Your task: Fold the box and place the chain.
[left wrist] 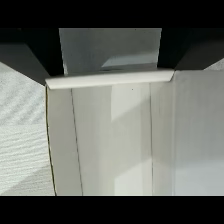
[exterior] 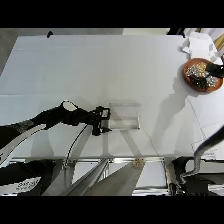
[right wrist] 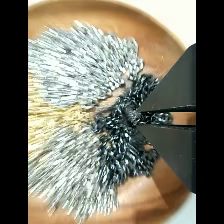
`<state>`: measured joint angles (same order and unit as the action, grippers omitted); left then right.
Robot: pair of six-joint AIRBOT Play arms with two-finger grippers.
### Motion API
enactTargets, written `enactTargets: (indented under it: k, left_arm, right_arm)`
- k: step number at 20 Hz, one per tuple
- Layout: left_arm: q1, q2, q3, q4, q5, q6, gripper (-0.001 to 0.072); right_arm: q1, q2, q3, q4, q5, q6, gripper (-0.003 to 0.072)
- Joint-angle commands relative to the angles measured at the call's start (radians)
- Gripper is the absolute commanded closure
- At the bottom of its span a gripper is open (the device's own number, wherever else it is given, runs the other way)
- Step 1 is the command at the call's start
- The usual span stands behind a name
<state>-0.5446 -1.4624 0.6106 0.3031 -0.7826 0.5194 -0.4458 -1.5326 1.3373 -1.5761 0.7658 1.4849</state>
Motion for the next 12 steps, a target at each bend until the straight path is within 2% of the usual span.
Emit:
enactTargets:
  k: [1, 3, 7, 12]
  left_arm:
    - [0.001, 0.001, 0.0, 0.0, 0.0, 0.0, 0.0459]
    - [0.001, 0.001, 0.0, 0.0, 0.0, 0.0, 0.0459]
    - [0.001, 0.001, 0.0, 0.0, 0.0, 0.0, 0.0459]
    - [0.001, 0.001, 0.0, 0.0, 0.0, 0.0, 0.0459]
  right_arm:
    - [0.0, 0.137, 0.0, 0.034, 0.089, -0.093, 0.0668]
    - [0.0, 0.206, 0.0, 0.101, 0.167, -0.144, 0.0668]
    - [0.0, 0.346, 0.0, 0.327, 0.351, -0.289, 0.0668]
    - [0.0, 0.517, -0.002, 0.465, 0.607, -0.321, 0.0668]
